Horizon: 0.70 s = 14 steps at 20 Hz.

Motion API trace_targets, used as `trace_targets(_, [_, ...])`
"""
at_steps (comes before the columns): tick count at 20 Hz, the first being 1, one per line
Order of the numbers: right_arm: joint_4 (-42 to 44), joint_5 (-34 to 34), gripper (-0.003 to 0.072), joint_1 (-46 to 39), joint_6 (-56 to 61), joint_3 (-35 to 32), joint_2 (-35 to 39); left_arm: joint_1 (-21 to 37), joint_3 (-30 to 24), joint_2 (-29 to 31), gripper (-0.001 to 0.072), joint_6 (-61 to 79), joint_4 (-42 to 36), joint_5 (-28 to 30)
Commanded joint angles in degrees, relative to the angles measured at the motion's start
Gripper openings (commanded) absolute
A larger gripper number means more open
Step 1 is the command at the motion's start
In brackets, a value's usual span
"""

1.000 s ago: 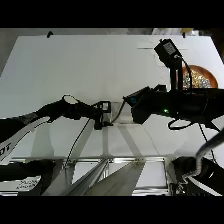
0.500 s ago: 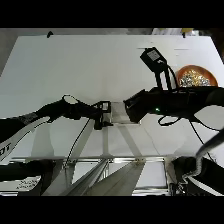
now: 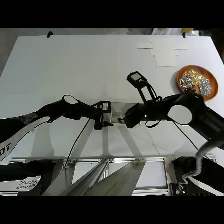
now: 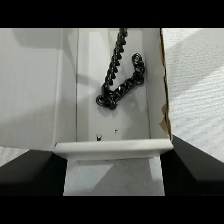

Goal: Fold the box and place the chain.

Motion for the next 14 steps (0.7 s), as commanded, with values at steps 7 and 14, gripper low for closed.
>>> trace_targets(7, [0.9, -2.9, 0.0029, 2.5, 0.0, -2.1, -5.6, 0.0, 0.0, 0.0, 0.0030, 0.0, 0.0, 0.0])
trace_targets(14, [-0.3, 2.1, 0.0242, -1.7, -0.1, 3.0, -3.2, 0.0, 0.0, 0.0, 0.0030, 0.0, 0.0, 0.0])
